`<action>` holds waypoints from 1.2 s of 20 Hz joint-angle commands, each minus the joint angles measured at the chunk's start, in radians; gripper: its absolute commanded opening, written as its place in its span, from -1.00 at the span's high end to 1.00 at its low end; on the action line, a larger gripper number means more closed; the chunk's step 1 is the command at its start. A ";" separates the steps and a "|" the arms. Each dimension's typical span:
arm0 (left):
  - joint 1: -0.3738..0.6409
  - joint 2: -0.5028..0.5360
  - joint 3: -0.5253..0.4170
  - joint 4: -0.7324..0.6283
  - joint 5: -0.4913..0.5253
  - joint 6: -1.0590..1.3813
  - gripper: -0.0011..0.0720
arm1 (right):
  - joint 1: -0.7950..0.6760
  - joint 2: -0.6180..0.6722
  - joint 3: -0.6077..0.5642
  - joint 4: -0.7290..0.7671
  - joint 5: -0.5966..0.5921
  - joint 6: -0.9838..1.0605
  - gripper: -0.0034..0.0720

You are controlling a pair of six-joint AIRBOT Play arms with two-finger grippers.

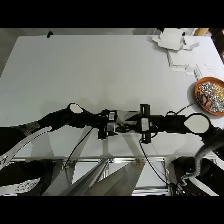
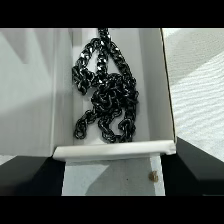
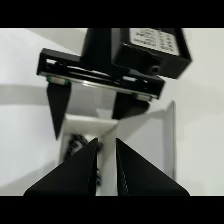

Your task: Fold the box and place the chain.

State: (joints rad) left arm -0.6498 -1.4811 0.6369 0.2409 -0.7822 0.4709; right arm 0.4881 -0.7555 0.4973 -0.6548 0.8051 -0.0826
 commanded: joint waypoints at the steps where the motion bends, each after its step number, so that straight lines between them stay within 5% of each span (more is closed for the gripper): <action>1: 0.000 0.001 0.001 0.000 0.000 0.000 0.23 | -0.123 0.103 0.023 -0.150 0.121 0.027 0.43; 4: 0.000 0.001 0.001 0.000 0.000 0.000 0.23 | -0.284 0.151 0.020 -0.301 0.270 0.117 0.43; 7: 0.000 0.001 0.001 0.000 0.000 0.000 0.23 | -0.386 0.136 -0.046 -0.399 0.297 0.093 0.43; 12: 0.000 0.001 0.001 0.000 0.000 0.000 0.23 | -0.407 0.052 -0.158 -0.338 0.195 -0.071 0.42; 14: 0.000 0.001 0.001 0.000 0.000 0.000 0.23 | -0.407 -0.007 -0.162 -0.282 0.134 -0.127 0.27; 24: 0.000 0.001 0.001 0.000 0.000 0.000 0.23 | -0.354 -0.269 -0.162 -0.130 0.000 -0.322 0.30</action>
State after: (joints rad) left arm -0.6498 -1.4811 0.6369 0.2409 -0.7822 0.4709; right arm 0.1139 -0.9680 0.3363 -0.8116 0.8505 -0.3695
